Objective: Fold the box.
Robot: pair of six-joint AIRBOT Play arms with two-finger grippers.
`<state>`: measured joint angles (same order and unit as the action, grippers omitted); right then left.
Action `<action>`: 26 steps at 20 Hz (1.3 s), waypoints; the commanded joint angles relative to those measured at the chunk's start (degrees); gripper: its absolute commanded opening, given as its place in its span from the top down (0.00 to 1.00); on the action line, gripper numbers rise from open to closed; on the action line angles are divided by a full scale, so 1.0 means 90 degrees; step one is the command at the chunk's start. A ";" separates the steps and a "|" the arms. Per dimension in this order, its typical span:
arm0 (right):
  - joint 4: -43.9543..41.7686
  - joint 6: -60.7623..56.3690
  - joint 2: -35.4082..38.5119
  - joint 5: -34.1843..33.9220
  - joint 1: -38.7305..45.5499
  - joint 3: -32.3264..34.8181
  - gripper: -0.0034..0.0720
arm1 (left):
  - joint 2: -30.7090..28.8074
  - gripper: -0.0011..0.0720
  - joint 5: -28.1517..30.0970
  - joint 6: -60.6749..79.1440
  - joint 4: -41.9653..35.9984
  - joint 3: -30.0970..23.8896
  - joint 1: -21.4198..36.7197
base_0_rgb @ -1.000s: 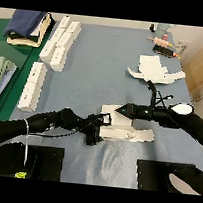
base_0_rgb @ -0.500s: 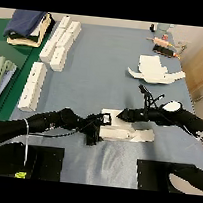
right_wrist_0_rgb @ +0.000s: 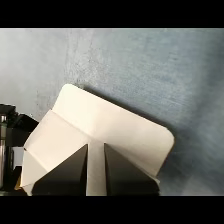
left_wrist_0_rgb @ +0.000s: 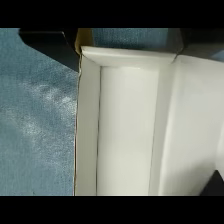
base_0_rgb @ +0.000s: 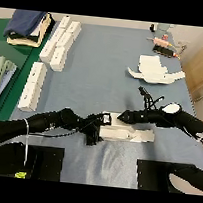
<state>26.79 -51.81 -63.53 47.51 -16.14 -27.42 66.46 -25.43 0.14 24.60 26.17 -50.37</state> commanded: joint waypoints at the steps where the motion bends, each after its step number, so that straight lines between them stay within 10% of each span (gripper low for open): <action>1: -0.0073 0.0097 0.0352 0.0097 0.0010 -0.0097 0.75 | 0.0000 0.40 -0.0007 0.0000 0.0002 0.0007 0.0005; 10: 0.1484 0.0168 0.2892 0.2895 -0.0002 -0.0197 0.74 | 0.0000 0.41 -0.0012 0.0000 0.0002 0.0007 0.0005; 12: 0.2140 0.0223 0.3303 0.3565 -0.0002 -0.0192 0.31 | -0.0002 0.41 -0.0015 0.0000 0.0002 0.0007 0.0005; 14: 0.3152 0.0221 0.3587 0.3835 -0.0002 -0.0151 0.18 | -0.0002 0.41 -0.0015 0.0000 0.0002 0.0007 0.0005; 26: 0.3978 0.5008 0.3667 0.0804 -0.0002 0.1183 0.19 | -0.0002 0.40 -0.0027 0.0000 -0.0002 0.0007 0.0002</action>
<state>63.05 -17.21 -30.48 63.11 -16.12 -18.94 66.46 -25.58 0.14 24.60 26.17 -50.37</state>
